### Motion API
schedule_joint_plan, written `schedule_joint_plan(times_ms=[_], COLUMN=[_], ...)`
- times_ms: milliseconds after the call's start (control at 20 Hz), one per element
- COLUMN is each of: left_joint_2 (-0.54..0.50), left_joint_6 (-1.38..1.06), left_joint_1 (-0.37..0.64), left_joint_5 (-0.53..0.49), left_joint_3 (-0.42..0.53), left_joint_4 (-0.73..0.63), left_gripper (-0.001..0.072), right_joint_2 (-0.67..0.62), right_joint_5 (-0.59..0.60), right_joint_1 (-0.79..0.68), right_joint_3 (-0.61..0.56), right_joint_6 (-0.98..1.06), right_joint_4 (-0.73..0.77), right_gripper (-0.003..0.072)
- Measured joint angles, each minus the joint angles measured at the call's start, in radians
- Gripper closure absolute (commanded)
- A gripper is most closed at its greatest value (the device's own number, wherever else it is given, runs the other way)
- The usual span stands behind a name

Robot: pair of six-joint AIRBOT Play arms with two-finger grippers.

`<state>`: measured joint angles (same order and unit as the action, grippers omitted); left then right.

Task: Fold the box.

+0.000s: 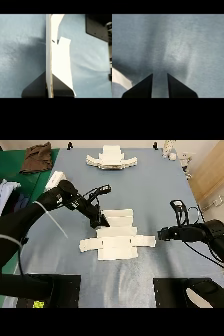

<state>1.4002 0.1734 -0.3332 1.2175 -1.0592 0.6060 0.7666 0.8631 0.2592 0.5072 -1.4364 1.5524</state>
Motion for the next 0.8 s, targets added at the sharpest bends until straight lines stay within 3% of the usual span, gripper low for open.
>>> schedule_joint_plan(times_ms=[400, 600, 800], left_joint_2=[-0.275, -0.310, -0.319], left_joint_6=[-0.274, -0.322, -0.337], left_joint_1=[-0.165, -0.220, -0.231], left_joint_5=[-0.410, -0.504, -0.539], left_joint_3=[0.374, 0.455, 0.463], left_joint_4=[-0.089, -0.104, -0.102], left_gripper=[0.0697, 0.0695, 0.0695], right_joint_2=[0.000, 0.000, 0.000], right_joint_5=[-0.030, -0.039, -0.041], right_joint_1=[0.000, 0.000, 0.000], right_joint_3=[0.043, 0.045, 0.046], right_joint_6=[0.167, 0.183, 0.188], right_joint_4=[-0.084, -0.072, -0.048], right_gripper=[0.0388, 0.0388, 0.0388])
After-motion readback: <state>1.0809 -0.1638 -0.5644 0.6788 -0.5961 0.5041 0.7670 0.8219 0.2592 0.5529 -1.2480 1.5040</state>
